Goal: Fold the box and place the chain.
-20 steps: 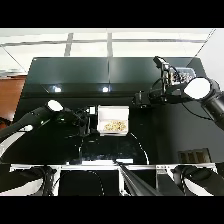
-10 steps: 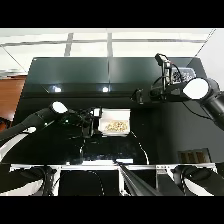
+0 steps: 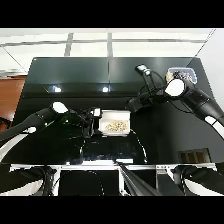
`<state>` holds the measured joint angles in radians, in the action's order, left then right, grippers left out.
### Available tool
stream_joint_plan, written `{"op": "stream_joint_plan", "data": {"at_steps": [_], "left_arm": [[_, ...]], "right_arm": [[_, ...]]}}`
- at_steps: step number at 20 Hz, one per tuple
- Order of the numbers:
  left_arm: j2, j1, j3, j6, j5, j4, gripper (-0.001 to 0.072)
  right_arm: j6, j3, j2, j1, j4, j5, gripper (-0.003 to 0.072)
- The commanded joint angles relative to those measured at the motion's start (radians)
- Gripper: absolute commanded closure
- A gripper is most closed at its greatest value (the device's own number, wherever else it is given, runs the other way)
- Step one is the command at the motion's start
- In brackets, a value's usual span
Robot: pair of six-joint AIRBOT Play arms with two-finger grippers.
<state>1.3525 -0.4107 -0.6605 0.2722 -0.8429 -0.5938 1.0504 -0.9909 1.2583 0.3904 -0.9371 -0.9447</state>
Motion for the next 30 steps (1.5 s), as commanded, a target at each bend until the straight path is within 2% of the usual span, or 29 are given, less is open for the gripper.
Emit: {"op": "stream_joint_plan", "data": {"at_steps": [1, 6, 14, 20, 21, 22, 25, 26, 30], "left_arm": [[0.001, -0.001, 0.000, 0.000, 0.003, 0.000, 0.0298], [0.001, -0.001, 0.000, 0.000, 0.003, 0.000, 0.0298], [0.001, -0.001, 0.000, 0.000, 0.003, 0.000, 0.0298], [0.001, -0.001, 0.000, 0.000, 0.003, 0.000, 0.0298], [0.001, -0.001, 0.000, 0.000, 0.003, 0.000, 0.0298], [0.001, -0.001, 0.000, 0.000, 0.002, 0.000, 0.0298], [0.001, -0.001, 0.000, 0.000, 0.002, 0.000, 0.0298], [0.001, -0.001, 0.000, 0.000, 0.002, 0.000, 0.0298], [0.001, -0.001, 0.000, 0.000, 0.002, 0.000, 0.0298]], "right_arm": [[-0.391, -0.005, 0.014, 0.027, 0.063, -0.161, -0.0018], [-0.632, -0.003, 0.021, 0.097, 0.067, -0.133, -0.0019], [-0.670, -0.001, 0.024, 0.111, 0.111, -0.165, -0.0018], [-0.696, 0.046, 0.026, 0.119, 0.064, -0.079, -0.0016], [-0.696, 0.046, 0.025, 0.123, 0.060, -0.079, 0.0126], [-0.695, 0.046, 0.025, 0.123, 0.061, -0.083, 0.0232], [-0.695, 0.046, 0.024, 0.123, 0.062, -0.106, 0.0402], [-0.695, 0.046, 0.024, 0.123, 0.064, -0.107, 0.0429], [-0.695, 0.048, 0.024, 0.124, 0.065, -0.106, 0.0430]]}}
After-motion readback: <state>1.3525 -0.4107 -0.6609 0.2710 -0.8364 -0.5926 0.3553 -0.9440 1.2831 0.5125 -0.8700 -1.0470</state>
